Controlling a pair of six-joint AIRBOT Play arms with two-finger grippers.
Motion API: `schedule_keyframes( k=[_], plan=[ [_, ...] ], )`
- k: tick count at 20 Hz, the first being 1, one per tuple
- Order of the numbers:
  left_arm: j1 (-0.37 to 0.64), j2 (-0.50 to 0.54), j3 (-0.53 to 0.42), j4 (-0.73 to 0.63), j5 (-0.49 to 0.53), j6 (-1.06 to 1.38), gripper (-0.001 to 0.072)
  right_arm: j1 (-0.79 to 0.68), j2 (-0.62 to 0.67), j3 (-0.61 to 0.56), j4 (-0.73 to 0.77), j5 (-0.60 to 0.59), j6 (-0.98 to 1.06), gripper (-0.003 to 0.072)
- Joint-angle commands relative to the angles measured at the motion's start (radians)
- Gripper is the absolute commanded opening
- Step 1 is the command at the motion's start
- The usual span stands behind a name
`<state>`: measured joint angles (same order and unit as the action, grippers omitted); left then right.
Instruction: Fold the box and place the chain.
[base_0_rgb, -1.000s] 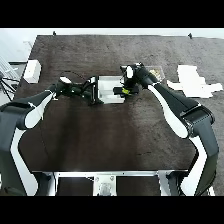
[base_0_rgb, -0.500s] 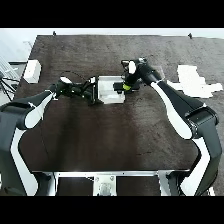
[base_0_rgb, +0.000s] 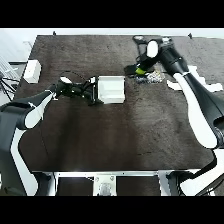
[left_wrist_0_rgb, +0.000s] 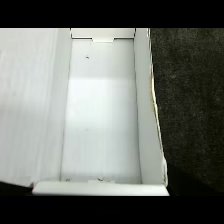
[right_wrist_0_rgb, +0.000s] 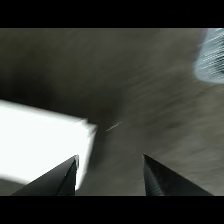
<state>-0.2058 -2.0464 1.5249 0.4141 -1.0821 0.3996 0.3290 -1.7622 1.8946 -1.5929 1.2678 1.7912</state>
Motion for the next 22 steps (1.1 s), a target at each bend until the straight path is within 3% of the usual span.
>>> schedule_keyframes(
  k=[1,4,5,10,20,22],
  plan=[
    [0.001,0.0,0.0,0.0,0.0,0.0,0.035,-0.106,-0.009,0.0,-0.036,-0.103,-0.026,0.0497],
    [0.001,0.0,0.0,0.0,0.0,0.001,0.035,-0.193,-0.085,0.0,0.056,-0.135,-0.112,0.048],
    [0.001,0.0,0.0,0.0,0.0,0.0,0.035,-0.211,-0.11,0.0,0.077,-0.151,-0.14,0.0432],
    [0.001,0.0,0.0,0.0,0.0,0.0,0.035,-0.233,-0.185,0.002,0.093,-0.231,-0.208,0.0435],
    [0.001,0.0,0.0,0.0,0.0,0.001,0.035,-0.232,-0.299,0.055,0.147,-0.237,-0.259,0.0438],
    [0.001,0.0,0.0,0.0,0.0,0.001,0.035,-0.232,-0.3,0.061,0.145,-0.23,-0.26,0.0299]
  ],
)
